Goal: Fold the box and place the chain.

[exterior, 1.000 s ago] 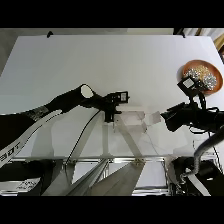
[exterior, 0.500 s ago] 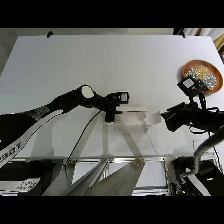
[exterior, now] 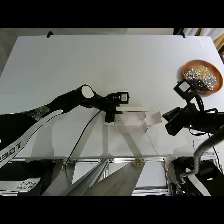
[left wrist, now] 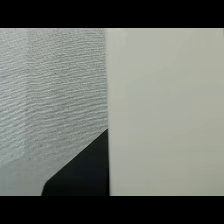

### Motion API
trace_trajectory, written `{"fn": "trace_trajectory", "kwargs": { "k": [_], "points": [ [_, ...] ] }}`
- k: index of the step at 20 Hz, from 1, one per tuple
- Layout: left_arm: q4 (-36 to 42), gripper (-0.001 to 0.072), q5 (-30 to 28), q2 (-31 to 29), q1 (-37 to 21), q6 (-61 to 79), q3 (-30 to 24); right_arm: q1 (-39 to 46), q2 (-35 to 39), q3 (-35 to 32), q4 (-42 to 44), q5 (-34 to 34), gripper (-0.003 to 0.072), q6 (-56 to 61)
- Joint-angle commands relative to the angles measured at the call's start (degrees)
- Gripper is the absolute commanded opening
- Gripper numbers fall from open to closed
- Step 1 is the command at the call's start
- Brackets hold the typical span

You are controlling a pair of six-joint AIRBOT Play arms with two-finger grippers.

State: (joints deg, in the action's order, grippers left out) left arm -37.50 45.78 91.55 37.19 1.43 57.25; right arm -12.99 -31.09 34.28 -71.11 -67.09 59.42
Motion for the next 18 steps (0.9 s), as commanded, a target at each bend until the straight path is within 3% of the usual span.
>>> {"fn": "trace_trajectory", "kwargs": {
  "k": [1,3,4,6,7,8,13,18],
  "points": [
    [-0.04,0.0010,0.09,0.04,0.04,0.00,-0.04,-0.04,-1.62,-0.61,2.16,-6.49,0.0012,-13.84],
    [-0.04,0.0010,0.09,0.04,0.04,0.02,-0.04,-0.04,-4.11,-2.10,2.64,-7.28,0.0015,-16.61],
    [-0.04,0.0010,0.09,0.04,0.04,0.02,-0.04,-0.04,-5.46,-2.67,3.52,-6.91,0.0087,-16.70],
    [-0.04,0.0010,0.09,0.04,0.04,0.02,-0.04,-0.33,-8.09,-2.84,4.79,-5.33,0.0314,-20.68],
    [-0.04,0.0010,0.09,0.04,0.04,0.02,-0.04,-1.22,-9.25,-2.84,4.70,-4.04,0.0507,-24.30],
    [-0.07,0.0010,0.09,0.04,0.04,0.02,-0.04,-2.56,-10.36,-2.84,4.79,-3.13,0.0625,-27.30],
    [-0.04,0.0010,0.09,0.04,0.04,0.02,-0.04,-10.10,-13.70,-3.54,4.50,-0.11,0.0627,-31.41],
    [-0.02,0.0010,0.09,0.04,0.04,0.02,-0.04,-10.14,-12.74,-14.12,0.70,21.53,0.0627,-31.41]
  ]
}}
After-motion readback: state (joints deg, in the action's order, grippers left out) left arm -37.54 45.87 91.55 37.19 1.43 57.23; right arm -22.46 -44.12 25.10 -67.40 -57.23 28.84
